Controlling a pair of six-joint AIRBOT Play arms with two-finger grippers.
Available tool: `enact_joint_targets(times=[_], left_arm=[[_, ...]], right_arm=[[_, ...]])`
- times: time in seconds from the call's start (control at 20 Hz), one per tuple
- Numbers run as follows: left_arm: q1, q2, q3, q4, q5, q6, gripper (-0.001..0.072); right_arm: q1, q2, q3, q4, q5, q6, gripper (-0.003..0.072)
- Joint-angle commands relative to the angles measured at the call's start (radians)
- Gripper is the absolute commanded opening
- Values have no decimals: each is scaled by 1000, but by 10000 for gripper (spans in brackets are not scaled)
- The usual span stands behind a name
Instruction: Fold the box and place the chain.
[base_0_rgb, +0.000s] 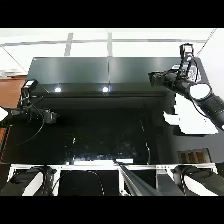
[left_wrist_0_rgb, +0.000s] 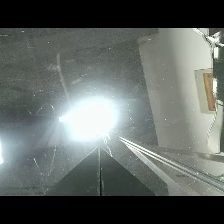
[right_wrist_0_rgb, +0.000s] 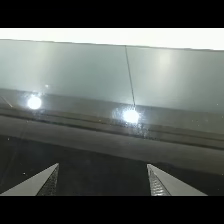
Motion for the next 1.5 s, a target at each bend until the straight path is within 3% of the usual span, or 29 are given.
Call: enact_joint_targets(times=[0.0,0.55,0.75,1.15,1.45], left_arm=[[1,-1,0,0,0,0,25],[1,-1,0,0,0,0,25],[1,-1,0,0,2,0,25],[1,-8,0,-57,166,-4,25],[1,-63,-1,-59,158,-3,25]], right_arm=[[-1,0,1,0,0,0,631],[-1,0,1,1,0,1,631],[0,0,1,157,50,5,631],[0,0,1,207,147,5,631],[0,0,1,274,130,4,631]])
